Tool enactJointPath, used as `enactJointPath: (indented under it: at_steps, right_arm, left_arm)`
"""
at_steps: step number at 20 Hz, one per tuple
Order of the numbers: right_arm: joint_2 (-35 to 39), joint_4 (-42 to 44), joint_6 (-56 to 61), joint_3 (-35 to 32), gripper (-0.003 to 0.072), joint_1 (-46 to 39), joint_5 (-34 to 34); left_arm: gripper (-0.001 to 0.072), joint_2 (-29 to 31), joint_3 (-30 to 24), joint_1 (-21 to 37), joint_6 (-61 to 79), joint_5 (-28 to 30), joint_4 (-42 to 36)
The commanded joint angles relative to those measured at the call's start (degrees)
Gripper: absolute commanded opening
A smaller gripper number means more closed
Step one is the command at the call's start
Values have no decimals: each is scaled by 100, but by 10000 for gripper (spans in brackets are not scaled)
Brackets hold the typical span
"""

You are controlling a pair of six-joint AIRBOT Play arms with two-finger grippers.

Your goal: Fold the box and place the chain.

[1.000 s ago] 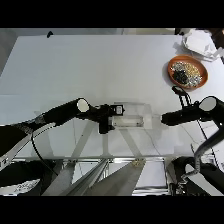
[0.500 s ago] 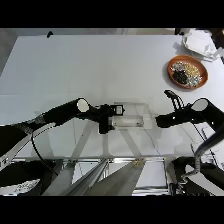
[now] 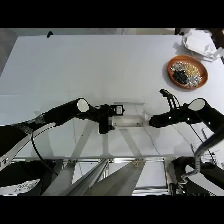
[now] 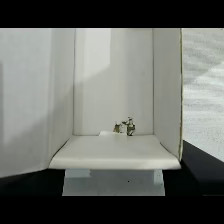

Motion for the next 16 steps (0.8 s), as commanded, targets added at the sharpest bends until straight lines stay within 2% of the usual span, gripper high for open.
enactJointPath:
  at_steps: [1,6,9,10,12,16]
  right_arm:
    - [94,225,-87,7,121,13,70]
    - [804,273,-85,7,121,13,105]
    - [940,562,-343,7,132,13,275]
    - [940,627,-422,7,202,13,271]
    - [938,522,-428,2,290,13,240]
    - [901,186,-181,-92,377,13,-33]
  left_arm:
    - [270,2,4,-4,2,0,2]
    - [270,2,4,-4,2,0,2]
    - [270,2,4,-4,2,0,2]
    - [270,2,4,-4,2,0,2]
    - [270,2,4,-4,2,0,2]
    - [270,2,4,-4,2,0,2]
